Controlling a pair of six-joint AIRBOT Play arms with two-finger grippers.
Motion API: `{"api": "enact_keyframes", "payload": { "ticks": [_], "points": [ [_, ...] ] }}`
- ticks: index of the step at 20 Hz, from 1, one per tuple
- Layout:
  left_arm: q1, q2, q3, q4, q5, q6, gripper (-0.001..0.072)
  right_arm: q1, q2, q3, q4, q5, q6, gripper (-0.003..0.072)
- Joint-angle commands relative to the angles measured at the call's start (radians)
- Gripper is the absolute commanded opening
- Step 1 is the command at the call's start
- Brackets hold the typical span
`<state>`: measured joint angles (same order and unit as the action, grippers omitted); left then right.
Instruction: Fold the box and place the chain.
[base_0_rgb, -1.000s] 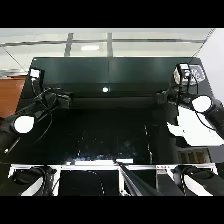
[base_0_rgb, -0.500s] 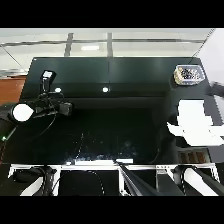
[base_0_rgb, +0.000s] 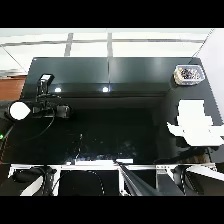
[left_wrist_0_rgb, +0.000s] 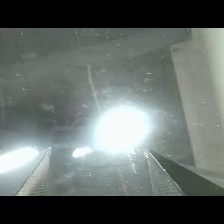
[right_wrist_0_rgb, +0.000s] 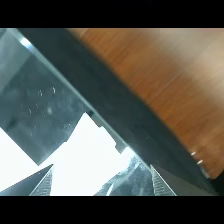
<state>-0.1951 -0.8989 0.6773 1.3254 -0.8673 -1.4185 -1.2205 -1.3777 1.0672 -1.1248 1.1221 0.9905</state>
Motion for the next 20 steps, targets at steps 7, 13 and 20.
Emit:
{"api": "enact_keyframes", "payload": {
  "ticks": [7, 13, 20],
  "points": [
    [0.002, -0.005, 0.001, -0.071, -0.025, -0.053, 0.0710, -0.037, -0.330, 0.233, 0.245, 0.357, -0.185, 0.0720],
    [0.002, -0.006, 0.001, -0.081, -0.024, -0.053, 0.0710, 0.022, -0.330, 0.233, 0.121, 0.416, -0.199, 0.0493],
    [0.002, -0.006, 0.001, -0.080, -0.027, -0.052, 0.0709, 0.161, -0.309, 0.232, 0.084, 0.491, -0.199, 0.0010]
  ]
}}
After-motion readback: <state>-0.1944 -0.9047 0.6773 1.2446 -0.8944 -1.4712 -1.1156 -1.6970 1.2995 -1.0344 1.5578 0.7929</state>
